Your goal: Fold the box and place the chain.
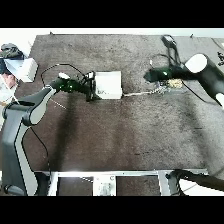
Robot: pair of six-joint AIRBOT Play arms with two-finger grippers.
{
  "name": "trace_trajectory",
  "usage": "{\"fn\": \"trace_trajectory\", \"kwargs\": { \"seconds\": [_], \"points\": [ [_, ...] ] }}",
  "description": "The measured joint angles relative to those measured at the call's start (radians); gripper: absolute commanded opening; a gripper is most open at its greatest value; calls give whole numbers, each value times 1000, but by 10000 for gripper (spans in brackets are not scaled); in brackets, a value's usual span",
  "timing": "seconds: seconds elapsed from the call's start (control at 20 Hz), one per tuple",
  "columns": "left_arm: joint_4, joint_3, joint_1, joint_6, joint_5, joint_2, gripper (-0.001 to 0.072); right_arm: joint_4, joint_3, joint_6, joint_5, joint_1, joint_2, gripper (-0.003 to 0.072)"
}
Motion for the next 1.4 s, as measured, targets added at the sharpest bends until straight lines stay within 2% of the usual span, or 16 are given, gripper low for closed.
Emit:
{"fn": "trace_trajectory", "kwargs": {
  "seconds": [0.05, 0.1, 0.2, 0.35, 0.55, 0.8, 0.9, 0.95, 1.05, 1.1, 1.4],
  "points": [
    [0, 0, 0, 0, 0, 0, 253, -6, -72, 18, -39, -29, 26, 451],
    [0, 0, 0, 0, 0, 0, 254, -8, -142, 34, -85, -51, 47, 357],
    [0, 0, 0, 0, 0, 0, 254, -8, -245, 72, -173, -80, 58, 339],
    [0, 0, 0, 0, 0, 0, 254, 25, -316, 101, -299, -101, 23, 338],
    [0, 0, 0, 0, 0, 0, 254, 105, -319, 117, -421, -107, -83, 338],
    [0, 0, 0, 0, 0, 0, 254, 163, -235, 123, -486, -94, -230, 336],
    [0, 0, 0, 0, 0, 0, 254, 187, -201, 124, -502, -91, -275, 215],
    [0, 0, 0, 0, 0, 0, 254, 196, -188, 124, -511, -90, -291, 214],
    [0, 0, 0, 0, 0, 0, 254, 211, -166, 124, -533, -84, -312, 46],
    [0, 0, 0, 0, 0, 0, 254, 218, -159, 125, -539, -79, -318, 7],
    [0, 0, 0, 0, 0, 0, 254, 232, -143, 106, -492, -70, -272, -7]
  ]
}}
